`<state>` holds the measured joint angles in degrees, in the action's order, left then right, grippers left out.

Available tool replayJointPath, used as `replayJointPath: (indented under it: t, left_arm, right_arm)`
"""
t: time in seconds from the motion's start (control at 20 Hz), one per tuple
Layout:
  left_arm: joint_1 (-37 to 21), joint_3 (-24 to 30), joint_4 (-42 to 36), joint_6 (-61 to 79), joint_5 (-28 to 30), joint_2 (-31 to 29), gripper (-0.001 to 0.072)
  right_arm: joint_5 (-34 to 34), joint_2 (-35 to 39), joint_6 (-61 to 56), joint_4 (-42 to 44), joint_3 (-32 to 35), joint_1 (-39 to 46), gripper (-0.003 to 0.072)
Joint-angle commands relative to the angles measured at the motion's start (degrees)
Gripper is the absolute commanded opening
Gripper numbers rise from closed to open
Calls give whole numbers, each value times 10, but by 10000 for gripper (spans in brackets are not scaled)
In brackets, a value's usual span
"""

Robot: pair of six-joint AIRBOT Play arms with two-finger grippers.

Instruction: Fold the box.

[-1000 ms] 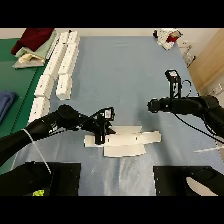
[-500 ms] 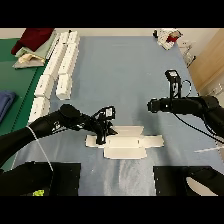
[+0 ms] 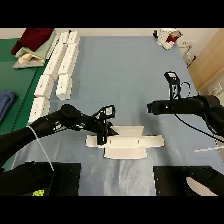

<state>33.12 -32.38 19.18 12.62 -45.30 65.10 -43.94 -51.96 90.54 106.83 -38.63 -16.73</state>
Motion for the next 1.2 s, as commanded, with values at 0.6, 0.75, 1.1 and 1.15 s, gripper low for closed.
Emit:
replayJointPath:
  t: [0.6,0.75,1.1,1.15]
  left_arm:
    - [0,0,1,-2,2,0,10]
    - [0,0,1,-2,2,0,10]
    - [0,0,1,-2,2,0,10]
    - [0,0,1,-2,2,0,10]
  right_arm:
    - [-276,218,-113,9,105,-276,3]
    - [-174,215,-55,-60,156,-443,32]
    - [-87,110,-54,-238,156,-555,705]
    - [-85,84,-54,-250,156,-555,701]
